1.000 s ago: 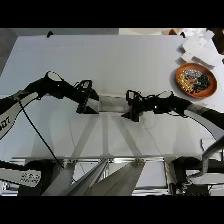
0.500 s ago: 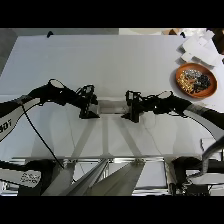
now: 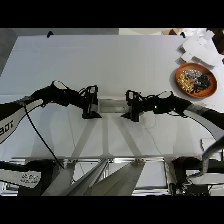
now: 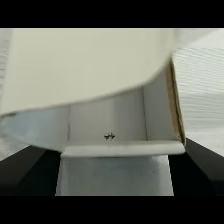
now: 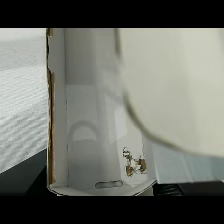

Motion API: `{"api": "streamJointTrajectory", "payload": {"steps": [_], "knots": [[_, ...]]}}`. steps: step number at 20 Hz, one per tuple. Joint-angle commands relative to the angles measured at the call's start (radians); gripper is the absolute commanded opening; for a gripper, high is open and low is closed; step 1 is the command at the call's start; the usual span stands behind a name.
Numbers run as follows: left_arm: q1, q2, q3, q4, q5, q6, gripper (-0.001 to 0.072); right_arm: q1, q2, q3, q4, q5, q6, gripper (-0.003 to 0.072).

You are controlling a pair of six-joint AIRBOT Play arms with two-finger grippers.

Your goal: Fold the box and place the chain.

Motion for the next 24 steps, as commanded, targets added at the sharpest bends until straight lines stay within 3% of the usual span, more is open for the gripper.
{"api": "streamJointTrajectory", "payload": {"steps": [1, 3, 4, 24], "knots": [[-0.007, 0.000, 0.000, 0.000, 0.003, -0.011, 0.0662, 0.000, 0.000, 0.001, -0.002, 0.004, -0.001, 0.0519], [-0.007, 0.000, -0.001, 0.000, -0.016, -0.011, 0.0401, 0.000, 0.000, 0.001, -0.002, 0.004, 0.000, 0.0519], [-0.007, 0.000, -0.001, 0.000, -0.030, -0.011, 0.0341, 0.000, 0.000, 0.001, -0.002, 0.004, -0.001, 0.0519], [-0.007, 0.000, -0.001, 0.000, -0.058, -0.011, 0.0335, 0.000, 0.000, 0.000, -0.002, 0.005, -0.001, 0.0519]]}}
